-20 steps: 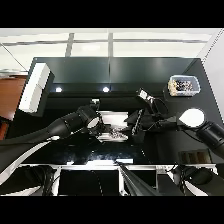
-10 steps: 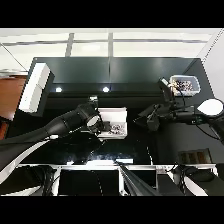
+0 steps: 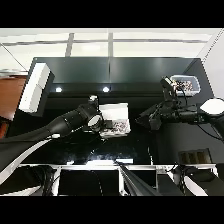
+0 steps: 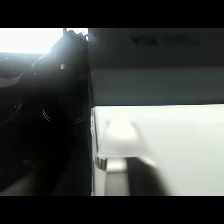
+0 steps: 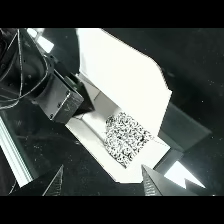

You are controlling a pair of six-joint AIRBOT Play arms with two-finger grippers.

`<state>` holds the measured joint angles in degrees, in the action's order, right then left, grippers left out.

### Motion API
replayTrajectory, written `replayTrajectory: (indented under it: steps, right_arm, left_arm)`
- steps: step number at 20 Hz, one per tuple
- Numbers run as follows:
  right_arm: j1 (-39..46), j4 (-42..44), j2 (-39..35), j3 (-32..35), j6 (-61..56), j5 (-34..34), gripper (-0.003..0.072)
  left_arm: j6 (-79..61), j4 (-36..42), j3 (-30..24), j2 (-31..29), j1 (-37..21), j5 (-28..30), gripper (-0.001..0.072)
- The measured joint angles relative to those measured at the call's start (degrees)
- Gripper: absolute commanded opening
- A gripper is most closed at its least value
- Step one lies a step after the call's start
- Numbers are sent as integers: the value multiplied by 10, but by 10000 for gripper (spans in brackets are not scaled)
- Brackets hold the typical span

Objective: Fold the box and place the chain.

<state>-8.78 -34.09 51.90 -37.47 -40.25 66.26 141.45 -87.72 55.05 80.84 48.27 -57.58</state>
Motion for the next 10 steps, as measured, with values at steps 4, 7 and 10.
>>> replayTrajectory:
  steps: [4,7,10]
  right_arm:
    - [0,0,0,0,0,0,562]
    - [1,0,0,0,0,0,563]
    - [1,-1,0,0,0,0,563]
  left_arm:
    - [-37,-7,12,-23,0,-25,446]
    - [-111,-33,18,-67,-5,-67,444]
    - [-212,-51,17,-130,-30,-113,444]
